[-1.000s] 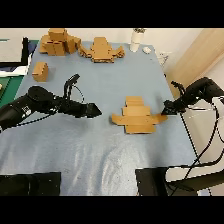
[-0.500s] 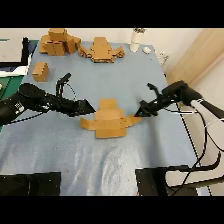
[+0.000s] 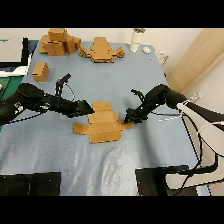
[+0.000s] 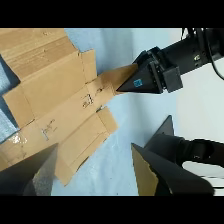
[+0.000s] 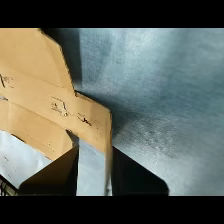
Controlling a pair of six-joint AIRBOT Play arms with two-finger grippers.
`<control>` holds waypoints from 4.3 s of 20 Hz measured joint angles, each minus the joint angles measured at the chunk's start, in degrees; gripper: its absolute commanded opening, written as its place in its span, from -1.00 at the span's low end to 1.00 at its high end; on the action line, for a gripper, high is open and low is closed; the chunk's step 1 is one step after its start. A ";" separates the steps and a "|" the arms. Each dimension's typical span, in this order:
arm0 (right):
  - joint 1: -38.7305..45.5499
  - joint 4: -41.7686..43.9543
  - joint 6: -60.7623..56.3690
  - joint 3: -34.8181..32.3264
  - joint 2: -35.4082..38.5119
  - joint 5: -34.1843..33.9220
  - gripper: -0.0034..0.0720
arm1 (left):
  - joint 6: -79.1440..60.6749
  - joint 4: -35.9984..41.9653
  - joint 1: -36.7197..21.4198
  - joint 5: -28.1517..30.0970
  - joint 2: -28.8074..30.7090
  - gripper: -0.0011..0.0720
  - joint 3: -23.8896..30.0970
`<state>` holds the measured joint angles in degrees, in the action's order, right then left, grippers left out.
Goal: Fold the box.
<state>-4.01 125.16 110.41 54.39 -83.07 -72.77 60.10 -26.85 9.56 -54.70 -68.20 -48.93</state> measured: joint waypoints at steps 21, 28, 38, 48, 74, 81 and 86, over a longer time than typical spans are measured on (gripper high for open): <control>-6.10 8.37 18.16 -15.39 12.59 9.77 -0.91 | 1.51 -1.97 -4.90 -0.96 -10.43 0.95 0.48; -11.23 8.41 19.28 -17.99 14.78 13.18 -0.91 | -5.55 4.09 -2.86 -1.31 -15.08 0.65 0.48; -12.92 7.26 18.64 -18.25 14.99 14.64 -0.90 | -13.66 8.11 -3.69 -9.84 -16.37 0.62 0.48; -13.05 6.34 18.45 -18.25 14.99 16.26 -0.91 | -15.80 7.10 -6.21 -15.93 -16.41 0.16 0.48; -12.74 -17.92 -8.50 0.81 14.97 13.35 -0.68 | -46.80 6.97 3.52 -15.32 -18.18 -0.93 -6.62; -13.07 -16.74 -13.88 2.14 14.86 14.38 -0.90 | -54.12 4.00 6.40 -10.51 -19.15 -0.94 -6.84; -13.75 -15.56 -15.39 2.27 14.82 16.50 -0.90 | -57.00 1.40 10.78 -6.56 -18.75 -0.94 -6.86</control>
<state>-17.76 109.60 95.02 56.66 -68.25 -56.27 3.09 -25.45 20.34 -61.25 -86.96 -55.79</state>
